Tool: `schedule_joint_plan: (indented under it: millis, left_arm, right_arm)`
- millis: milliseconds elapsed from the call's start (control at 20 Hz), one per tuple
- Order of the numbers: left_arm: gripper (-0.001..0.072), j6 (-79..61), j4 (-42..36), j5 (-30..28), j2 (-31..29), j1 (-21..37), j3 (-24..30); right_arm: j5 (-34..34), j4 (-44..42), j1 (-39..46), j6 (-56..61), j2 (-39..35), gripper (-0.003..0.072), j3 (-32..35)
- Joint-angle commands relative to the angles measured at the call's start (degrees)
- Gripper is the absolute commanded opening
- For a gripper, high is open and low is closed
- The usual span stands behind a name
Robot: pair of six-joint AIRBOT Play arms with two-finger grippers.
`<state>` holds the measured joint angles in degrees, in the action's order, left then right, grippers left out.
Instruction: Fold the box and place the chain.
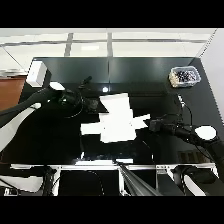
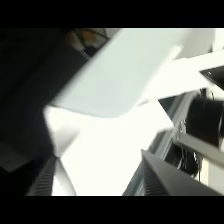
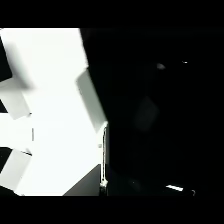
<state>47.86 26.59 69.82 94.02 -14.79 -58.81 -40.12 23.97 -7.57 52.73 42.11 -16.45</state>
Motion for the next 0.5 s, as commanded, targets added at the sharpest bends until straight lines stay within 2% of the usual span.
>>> schedule_joint_plan:
  millis: [0,150,250,450]
  left_arm:
    - [0.0506,-4.9,2.49,10.67,5.99,-0.9,-5.99]
    - [0.048,-5.86,6.97,12.63,7.48,-1.14,-9.07]
    - [0.036,-9.49,7.54,13.14,7.52,-1.77,-10.23]
    - [0.0326,-11.47,11.26,12.04,7.52,-3.17,-11.67]
  right_arm:
    - [-1.18,0.11,-0.07,-0.04,-0.04,0.0017,0.04]
    - [-1.18,0.13,-0.07,-0.04,-0.04,0.0017,0.04]
    - [-1.2,0.22,-0.04,-0.04,-0.04,0.0018,0.04]
    - [-1.14,0.28,-0.07,-0.04,-0.04,0.0017,0.04]
